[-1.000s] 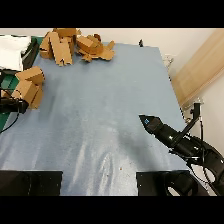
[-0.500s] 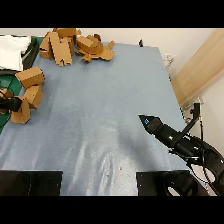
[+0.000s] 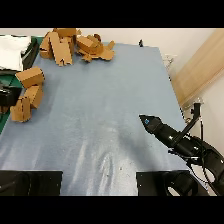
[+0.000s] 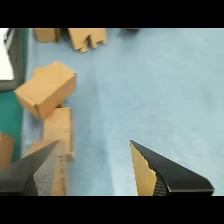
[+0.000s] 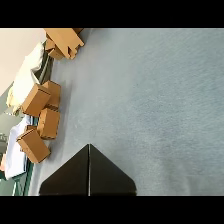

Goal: Fold the box.

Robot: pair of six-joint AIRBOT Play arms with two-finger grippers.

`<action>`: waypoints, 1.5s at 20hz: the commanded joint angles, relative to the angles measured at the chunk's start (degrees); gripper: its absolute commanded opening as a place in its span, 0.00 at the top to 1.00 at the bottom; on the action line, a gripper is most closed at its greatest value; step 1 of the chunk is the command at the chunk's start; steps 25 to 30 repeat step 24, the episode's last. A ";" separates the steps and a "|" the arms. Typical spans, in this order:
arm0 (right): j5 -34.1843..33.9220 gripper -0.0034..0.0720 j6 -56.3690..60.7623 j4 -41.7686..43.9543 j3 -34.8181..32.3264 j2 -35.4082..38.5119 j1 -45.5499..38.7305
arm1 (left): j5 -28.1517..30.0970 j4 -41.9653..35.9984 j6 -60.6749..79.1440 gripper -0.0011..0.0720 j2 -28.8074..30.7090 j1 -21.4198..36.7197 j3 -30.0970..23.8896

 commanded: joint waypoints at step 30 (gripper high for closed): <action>0.02 0.95 0.00 -0.17 0.04 0.07 0.02 | 16.04 -9.20 -1.90 0.03 -31.23 -35.87 -3.50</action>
